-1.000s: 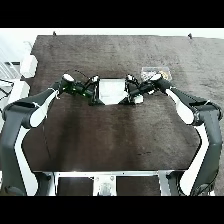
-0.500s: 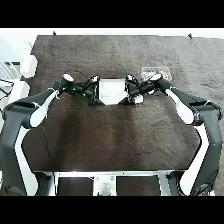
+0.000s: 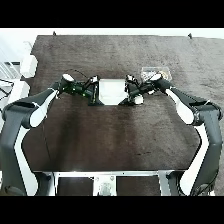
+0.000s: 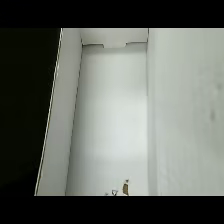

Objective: Fold the box and place the chain.

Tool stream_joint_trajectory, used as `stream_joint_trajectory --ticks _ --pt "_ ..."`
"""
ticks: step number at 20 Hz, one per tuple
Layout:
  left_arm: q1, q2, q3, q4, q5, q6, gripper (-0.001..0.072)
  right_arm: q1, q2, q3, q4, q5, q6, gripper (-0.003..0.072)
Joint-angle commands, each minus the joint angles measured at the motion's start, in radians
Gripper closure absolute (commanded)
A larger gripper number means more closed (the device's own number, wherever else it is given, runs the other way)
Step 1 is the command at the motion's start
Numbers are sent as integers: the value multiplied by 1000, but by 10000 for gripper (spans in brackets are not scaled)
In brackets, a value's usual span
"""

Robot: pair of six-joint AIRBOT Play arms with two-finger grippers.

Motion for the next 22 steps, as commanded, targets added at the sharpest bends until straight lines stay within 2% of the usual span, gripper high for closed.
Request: stream_joint_trajectory --ticks 1,6,12,17,18,20,21,22 --pt "-1 0 0 -2 6 -4 333 -13 5 3 6 8 61 -34" --pt "-1 0 0 -2 4 -4 333 -55 26 3 -52 47 107 -34" --pt "-1 0 0 -2 4 -4 333 -138 74 3 -52 127 130 -34" --pt "-1 0 0 -2 5 -4 333 -182 145 3 -45 149 177 -24" --pt "-1 0 0 -2 5 -4 333 -182 156 3 -27 180 183 56" --pt "-1 0 0 -2 5 -4 333 -176 172 3 37 273 183 577" --pt "-1 0 0 -2 5 -4 333 -172 172 2 100 318 182 676" --pt "-1 0 0 -2 5 -4 333 -166 172 -6 156 326 183 676"
